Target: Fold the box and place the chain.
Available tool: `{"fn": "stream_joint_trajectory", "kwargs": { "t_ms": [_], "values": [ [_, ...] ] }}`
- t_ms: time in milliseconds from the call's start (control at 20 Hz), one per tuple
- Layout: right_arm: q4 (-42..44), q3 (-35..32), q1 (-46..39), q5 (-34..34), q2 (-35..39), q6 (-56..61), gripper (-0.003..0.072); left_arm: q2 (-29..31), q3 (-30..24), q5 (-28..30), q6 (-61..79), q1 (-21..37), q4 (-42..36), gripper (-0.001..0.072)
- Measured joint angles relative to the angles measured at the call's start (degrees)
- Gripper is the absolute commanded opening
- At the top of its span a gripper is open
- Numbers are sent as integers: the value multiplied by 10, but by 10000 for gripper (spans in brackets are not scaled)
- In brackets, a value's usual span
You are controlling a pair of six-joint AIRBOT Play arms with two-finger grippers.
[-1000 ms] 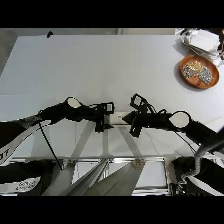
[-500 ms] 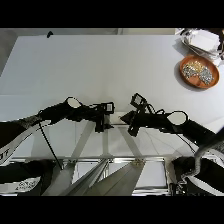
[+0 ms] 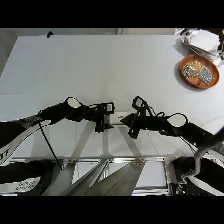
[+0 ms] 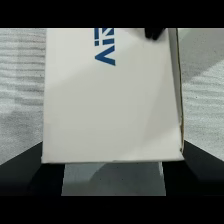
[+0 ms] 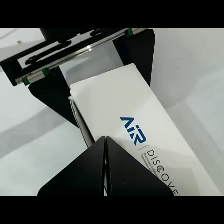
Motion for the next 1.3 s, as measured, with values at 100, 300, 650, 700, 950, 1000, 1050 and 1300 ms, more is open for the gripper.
{"fn": "stream_joint_trajectory", "kwargs": {
  "t_ms": [100, 300, 650, 700, 950, 1000, 1050, 1300],
  "values": [
    [-1, -7, 0, -3, -2, -1, 8, 0, 0, 0, 0, 0, 0, 210],
    [4, -26, 0, -8, -13, -6, 8, 0, 0, 0, 0, 0, 0, 210],
    [7, -40, 0, -9, -19, -12, 9, 0, 0, 1, 1, 0, 1, 210],
    [5, -40, 0, -9, -15, -16, 9, 0, 0, 0, 0, 0, 1, 210],
    [-10, -27, 0, -14, 27, -35, 9, 0, 0, -2, -3, 0, -2, 210],
    [-10, -19, 0, -16, 39, -35, 9, 0, 0, -2, -3, 0, -2, 210],
    [-4, -7, 0, -21, 51, -33, 9, 0, 0, -2, -3, 0, -2, 210],
    [-106, 71, -32, -17, 112, 93, 9, 0, 0, -1, -2, 0, -1, 210]
  ]
}}
